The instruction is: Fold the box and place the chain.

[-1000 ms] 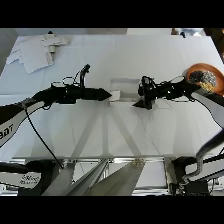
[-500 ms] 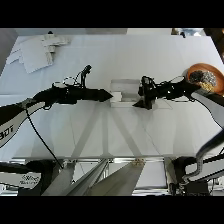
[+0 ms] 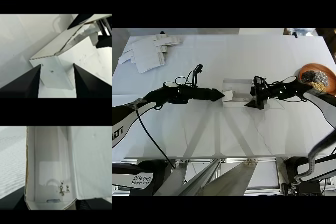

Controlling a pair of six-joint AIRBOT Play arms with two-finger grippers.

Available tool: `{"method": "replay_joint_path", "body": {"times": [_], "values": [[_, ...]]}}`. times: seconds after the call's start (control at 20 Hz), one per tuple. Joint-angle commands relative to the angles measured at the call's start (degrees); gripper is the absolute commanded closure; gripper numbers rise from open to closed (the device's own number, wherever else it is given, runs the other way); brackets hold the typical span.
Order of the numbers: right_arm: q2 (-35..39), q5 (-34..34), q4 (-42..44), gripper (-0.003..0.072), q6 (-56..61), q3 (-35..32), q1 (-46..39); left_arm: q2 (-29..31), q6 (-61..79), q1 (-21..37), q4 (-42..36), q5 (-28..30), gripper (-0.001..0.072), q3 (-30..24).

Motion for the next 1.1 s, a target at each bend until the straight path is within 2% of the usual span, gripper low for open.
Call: {"method": "replay_joint_path", "body": {"times": [0.0,0.35,0.65,1.05], "values": [[0.02,0.04,-0.04,0.0179,0.00,0.00,0.00,1.40,1.27,0.04,4.42,0.44,0.0255,0.00],[0.02,0.04,-0.02,0.0179,0.00,0.00,0.00,1.49,2.97,-0.11,5.97,1.42,0.0254,0.00],[0.02,0.04,-0.04,0.0179,0.00,0.00,0.00,1.49,2.84,-0.85,-0.57,2.45,0.0255,0.02],[0.02,0.04,-0.04,0.0179,0.00,0.00,0.00,1.14,-8.85,-3.10,7.58,6.08,0.0256,1.31]]}}
